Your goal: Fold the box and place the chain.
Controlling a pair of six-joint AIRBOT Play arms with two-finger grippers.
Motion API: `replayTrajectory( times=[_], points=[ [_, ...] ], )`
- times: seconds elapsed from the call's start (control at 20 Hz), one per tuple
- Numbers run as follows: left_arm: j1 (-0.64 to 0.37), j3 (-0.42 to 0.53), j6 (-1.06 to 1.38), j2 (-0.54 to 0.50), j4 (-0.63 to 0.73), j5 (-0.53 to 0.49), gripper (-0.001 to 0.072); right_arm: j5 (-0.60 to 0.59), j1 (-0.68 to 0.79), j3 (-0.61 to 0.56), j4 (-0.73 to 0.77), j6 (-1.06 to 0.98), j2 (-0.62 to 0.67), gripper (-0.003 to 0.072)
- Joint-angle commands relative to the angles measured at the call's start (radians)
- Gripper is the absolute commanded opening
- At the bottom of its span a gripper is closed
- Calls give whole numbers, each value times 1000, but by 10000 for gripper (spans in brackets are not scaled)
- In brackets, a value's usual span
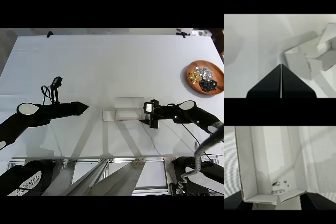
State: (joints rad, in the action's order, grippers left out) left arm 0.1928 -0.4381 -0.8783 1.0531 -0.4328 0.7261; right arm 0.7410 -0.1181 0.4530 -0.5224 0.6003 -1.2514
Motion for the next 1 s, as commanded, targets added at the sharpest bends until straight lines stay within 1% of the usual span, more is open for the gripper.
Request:
replayTrajectory(
  times=[0.0,0.1,0.15,0.25,0.5,0.6,0.75,0.95],
  points=[
    [-6,5,-105,121,-63,78,6,0,0,0,0,0,0,567],
    [32,4,-16,184,25,73,6,0,0,0,0,0,0,567],
    [50,3,31,207,88,64,6,0,0,0,0,0,0,567],
    [75,-6,71,241,163,52,6,0,0,0,0,0,0,567],
    [119,-87,46,297,162,52,5,0,0,0,0,0,0,567],
    [134,-106,9,311,122,48,5,0,0,0,0,0,0,567],
    [152,-115,-40,331,57,51,5,0,0,0,0,0,0,567],
    [190,-124,-39,352,59,50,5,0,0,0,0,0,0,567]
  ],
)
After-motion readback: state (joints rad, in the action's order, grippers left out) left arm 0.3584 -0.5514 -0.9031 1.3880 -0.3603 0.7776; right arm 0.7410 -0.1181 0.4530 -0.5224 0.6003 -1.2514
